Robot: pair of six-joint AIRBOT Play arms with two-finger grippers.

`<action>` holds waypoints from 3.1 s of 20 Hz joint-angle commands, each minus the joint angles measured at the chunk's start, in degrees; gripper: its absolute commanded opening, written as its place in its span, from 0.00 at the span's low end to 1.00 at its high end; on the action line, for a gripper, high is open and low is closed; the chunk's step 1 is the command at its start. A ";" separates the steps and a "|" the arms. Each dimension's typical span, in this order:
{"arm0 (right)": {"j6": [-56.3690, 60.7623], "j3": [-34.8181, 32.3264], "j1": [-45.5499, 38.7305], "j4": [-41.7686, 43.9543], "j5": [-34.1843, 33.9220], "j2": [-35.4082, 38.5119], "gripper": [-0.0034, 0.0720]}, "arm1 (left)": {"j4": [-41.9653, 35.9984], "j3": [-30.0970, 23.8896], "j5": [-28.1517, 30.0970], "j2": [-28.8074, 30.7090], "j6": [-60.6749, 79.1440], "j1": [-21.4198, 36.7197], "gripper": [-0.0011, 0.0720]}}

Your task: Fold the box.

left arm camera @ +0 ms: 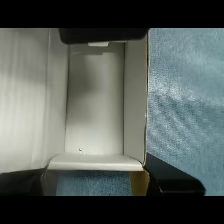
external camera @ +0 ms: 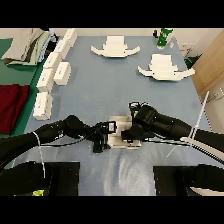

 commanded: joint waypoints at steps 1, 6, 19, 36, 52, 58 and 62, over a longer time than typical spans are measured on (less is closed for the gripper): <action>6.64 0.50 0.98 -1.92 -0.92 -2.25 0.58 | 0.02 0.04 0.00 0.00 0.00 0.02 0.75; 7.85 0.48 0.98 -2.75 -1.05 -4.26 0.49 | 0.02 0.04 0.00 0.00 0.00 0.02 0.75; 4.72 0.98 0.98 -2.47 -2.82 -5.64 0.18 | 0.02 0.04 0.00 0.00 0.00 0.02 0.75; 4.20 1.64 0.83 -4.72 -4.98 -0.50 0.53 | 0.02 0.04 0.00 0.00 0.00 0.02 0.75; 1.75 0.15 0.87 -0.39 -3.69 -0.66 0.60 | 0.02 0.04 0.02 0.00 0.00 0.02 0.75; 1.77 0.15 0.87 -0.37 -4.46 4.13 0.60 | 0.02 0.04 0.02 0.02 0.00 0.02 0.75; 1.79 0.15 0.83 -2.62 -6.95 12.41 0.60 | 0.02 0.04 0.00 0.00 0.00 0.02 0.75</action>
